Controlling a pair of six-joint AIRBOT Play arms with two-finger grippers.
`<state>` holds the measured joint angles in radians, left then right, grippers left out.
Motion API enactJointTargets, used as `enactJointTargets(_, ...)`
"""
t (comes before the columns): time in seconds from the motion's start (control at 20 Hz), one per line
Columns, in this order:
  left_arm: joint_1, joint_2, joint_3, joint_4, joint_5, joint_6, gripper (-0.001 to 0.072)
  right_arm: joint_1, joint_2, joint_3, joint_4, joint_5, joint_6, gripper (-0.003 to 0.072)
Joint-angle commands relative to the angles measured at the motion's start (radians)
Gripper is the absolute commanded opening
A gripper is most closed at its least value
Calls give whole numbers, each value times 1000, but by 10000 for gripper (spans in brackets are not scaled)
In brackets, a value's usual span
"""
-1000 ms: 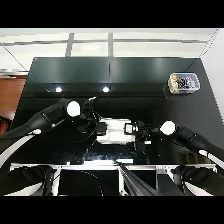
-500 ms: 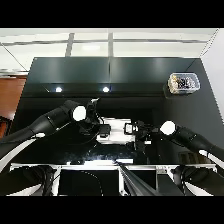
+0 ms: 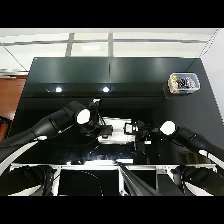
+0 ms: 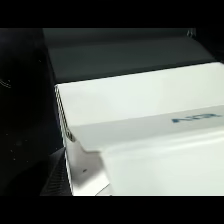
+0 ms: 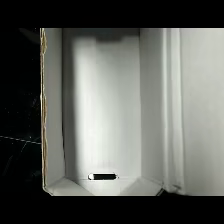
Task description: Fold the box and place the chain.
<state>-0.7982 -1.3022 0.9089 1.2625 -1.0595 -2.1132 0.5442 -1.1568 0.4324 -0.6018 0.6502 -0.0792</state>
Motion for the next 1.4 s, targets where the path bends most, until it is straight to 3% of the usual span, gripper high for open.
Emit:
enactJointTargets(0.0, -25, -1, 15, 71, -25, -68, 372, 1, 0, 0, 0, 0, 0, 108)
enactJointTargets(0.1, -37, -5, 15, 103, -47, -93, 326, 1, 0, 0, 0, 0, 0, 108)
enactJointTargets(0.3, -37, -32, 15, 117, -93, -114, 327, 1, 0, 0, 0, 0, 0, 108)
enactJointTargets(0.6, -37, -53, 20, 141, -63, -147, 325, 1, 0, 0, 0, 0, 0, 108)
enactJointTargets(0.65, -37, -53, 20, 139, -63, -147, 269, 1, 0, 0, 0, 0, 0, 108)
enactJointTargets(1.3, -63, -121, 75, 168, -62, -200, 264, 1, 0, 0, 0, 0, 0, 108)
enactJointTargets(1.35, -63, -121, 75, 170, -69, -200, 193, 1, 0, 0, 0, 0, 0, 108)
